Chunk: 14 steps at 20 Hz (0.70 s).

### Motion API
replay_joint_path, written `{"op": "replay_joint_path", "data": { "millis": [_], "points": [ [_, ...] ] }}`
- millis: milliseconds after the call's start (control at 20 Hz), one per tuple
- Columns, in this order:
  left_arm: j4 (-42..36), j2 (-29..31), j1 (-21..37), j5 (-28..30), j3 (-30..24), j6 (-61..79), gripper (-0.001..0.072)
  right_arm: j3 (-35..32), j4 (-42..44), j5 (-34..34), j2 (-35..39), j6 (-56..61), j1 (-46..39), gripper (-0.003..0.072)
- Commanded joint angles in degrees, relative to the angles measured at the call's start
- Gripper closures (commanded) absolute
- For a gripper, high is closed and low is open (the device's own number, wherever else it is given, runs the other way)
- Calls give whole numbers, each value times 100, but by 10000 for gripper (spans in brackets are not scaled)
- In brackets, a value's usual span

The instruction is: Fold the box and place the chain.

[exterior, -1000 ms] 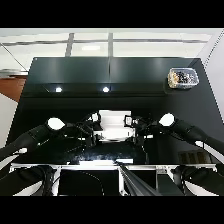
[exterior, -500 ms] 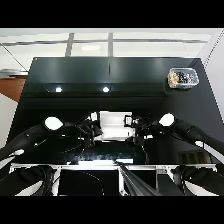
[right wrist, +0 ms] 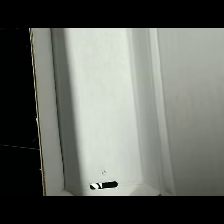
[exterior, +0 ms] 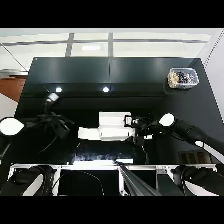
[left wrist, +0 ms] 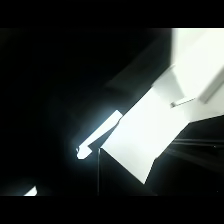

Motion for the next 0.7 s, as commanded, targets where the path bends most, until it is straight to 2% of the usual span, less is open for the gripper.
{"op": "replay_joint_path", "data": {
  "millis": [0,100,300,350,450,650],
  "points": [
    [800,236,1176,-369,-282,-2990,679,2,0,2,0,2,0,216],
    [424,57,1620,-468,-634,-4030,678,2,0,2,0,2,0,216],
    [-1399,-986,1781,-868,-975,-2490,678,2,0,2,0,2,0,216],
    [-1773,-1309,1727,-758,-973,-2074,679,2,0,2,0,2,0,216],
    [-1969,-1816,1504,-439,-973,-1818,679,2,0,-2,0,2,0,216],
    [-2605,-2444,693,-184,-970,-1589,679,2,0,-2,0,2,-2,216]
  ]
}}
